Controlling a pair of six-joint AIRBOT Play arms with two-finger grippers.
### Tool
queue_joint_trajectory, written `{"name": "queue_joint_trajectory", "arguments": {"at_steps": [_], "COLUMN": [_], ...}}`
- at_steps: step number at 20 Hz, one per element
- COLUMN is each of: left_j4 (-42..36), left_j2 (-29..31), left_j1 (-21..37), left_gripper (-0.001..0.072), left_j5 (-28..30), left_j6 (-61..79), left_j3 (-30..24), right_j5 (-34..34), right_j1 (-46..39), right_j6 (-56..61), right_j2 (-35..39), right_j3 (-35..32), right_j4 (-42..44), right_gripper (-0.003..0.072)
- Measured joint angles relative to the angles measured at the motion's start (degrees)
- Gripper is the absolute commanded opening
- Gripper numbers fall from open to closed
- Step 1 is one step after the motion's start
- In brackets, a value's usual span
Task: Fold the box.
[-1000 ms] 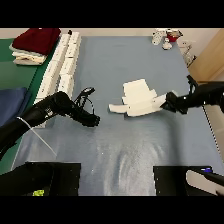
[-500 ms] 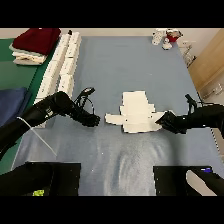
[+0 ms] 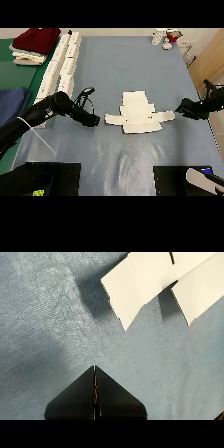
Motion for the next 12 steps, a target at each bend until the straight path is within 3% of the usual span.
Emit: {"name": "queue_joint_trajectory", "arguments": {"at_steps": [7, 12], "left_j4": [0.00, 0.00], "left_j2": [0.00, 0.00], "left_j1": [0.00, 0.00], "left_gripper": [0.0014, 0.0013], "left_j5": [0.00, 0.00], "left_j6": [-0.02, -0.02], "left_j3": [0.00, 0.00], "right_j5": [-5.44, -8.79], "right_j1": [-3.19, -3.52], "right_j6": [-14.62, -18.58], "right_j2": [-16.87, -21.49], "right_j3": [7.93, 9.11], "right_j4": [9.57, 12.79], "right_gripper": [0.0410, 0.0407]}}
